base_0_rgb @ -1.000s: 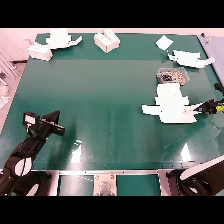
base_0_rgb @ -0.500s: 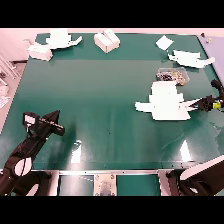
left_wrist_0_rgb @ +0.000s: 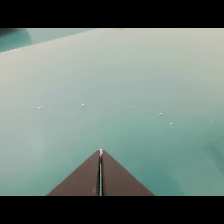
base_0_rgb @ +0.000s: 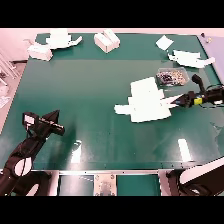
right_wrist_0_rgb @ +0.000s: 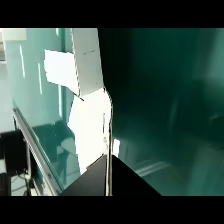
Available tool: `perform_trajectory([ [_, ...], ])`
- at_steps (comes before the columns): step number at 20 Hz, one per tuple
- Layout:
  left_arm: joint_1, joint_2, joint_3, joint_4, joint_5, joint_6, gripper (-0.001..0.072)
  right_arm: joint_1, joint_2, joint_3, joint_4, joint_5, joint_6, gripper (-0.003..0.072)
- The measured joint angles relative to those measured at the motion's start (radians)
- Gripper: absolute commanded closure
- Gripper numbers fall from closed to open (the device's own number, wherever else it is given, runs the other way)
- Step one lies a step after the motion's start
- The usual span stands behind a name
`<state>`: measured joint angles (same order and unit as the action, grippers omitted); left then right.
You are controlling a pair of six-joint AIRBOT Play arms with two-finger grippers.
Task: Fold the box and place the chain.
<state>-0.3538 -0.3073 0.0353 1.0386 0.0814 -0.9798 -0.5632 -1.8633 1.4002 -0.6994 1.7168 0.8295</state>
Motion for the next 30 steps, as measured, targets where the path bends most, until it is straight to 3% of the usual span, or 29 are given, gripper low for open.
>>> perform_trajectory([
  [6,0.0,0.0,0.0,0.0,0.006,0.0,0.0689,0.195,0.113,-0.166,0.183,-0.221,-0.005,0.0682],
  [14,0.0,0.0,0.0,0.0,0.008,0.0,0.0689,0.467,0.112,-0.216,0.245,-0.5,-0.04,0.0681],
  [22,0.0,0.0,0.0,0.0,0.008,0.0,0.0689,0.513,0.082,-0.219,0.255,-0.636,-0.094,0.0681],
  [30,0.0,0.0,0.0,0.0,0.008,0.0,0.0689,0.508,0.08,-0.219,0.254,-0.687,-0.114,0.068],
])
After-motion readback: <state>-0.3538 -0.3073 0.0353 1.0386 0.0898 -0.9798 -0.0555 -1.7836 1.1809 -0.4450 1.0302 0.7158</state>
